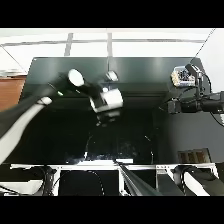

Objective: Fold the box and place the chain.

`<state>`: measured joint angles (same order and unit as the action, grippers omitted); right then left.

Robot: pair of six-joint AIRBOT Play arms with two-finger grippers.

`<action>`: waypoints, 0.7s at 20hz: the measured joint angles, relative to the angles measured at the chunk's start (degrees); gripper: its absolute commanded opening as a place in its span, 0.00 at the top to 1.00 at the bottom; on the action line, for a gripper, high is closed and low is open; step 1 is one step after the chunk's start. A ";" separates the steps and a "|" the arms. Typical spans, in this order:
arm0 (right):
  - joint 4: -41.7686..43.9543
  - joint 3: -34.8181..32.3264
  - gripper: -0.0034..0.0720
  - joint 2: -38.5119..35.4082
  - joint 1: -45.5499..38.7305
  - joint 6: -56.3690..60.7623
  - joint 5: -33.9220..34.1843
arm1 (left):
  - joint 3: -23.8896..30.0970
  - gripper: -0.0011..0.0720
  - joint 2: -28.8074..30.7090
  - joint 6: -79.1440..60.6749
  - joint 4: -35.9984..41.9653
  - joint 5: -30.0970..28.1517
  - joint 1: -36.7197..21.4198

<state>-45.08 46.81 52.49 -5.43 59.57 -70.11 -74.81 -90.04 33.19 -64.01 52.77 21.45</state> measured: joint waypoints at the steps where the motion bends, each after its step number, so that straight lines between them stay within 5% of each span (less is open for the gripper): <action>1: 0.04 0.00 0.93 -0.02 0.00 0.00 0.42 | -1.66 0.59 -0.52 1.97 -0.42 -1.22 -4.87; 7: 0.26 -0.02 0.93 -0.02 0.00 0.02 2.71 | -16.74 0.58 -9.46 14.91 -0.68 -5.51 -31.01; 13: 0.50 0.00 0.93 -0.02 0.00 0.02 3.48 | -35.58 0.57 -24.92 22.08 -2.45 3.85 -41.77; 14: 0.48 0.00 0.93 0.00 0.00 0.02 3.54 | -37.46 0.35 -26.64 22.91 -2.97 5.27 -42.21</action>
<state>-44.60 46.81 52.49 -5.43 59.59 -66.57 -112.27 -116.68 56.10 -66.98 58.04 -20.75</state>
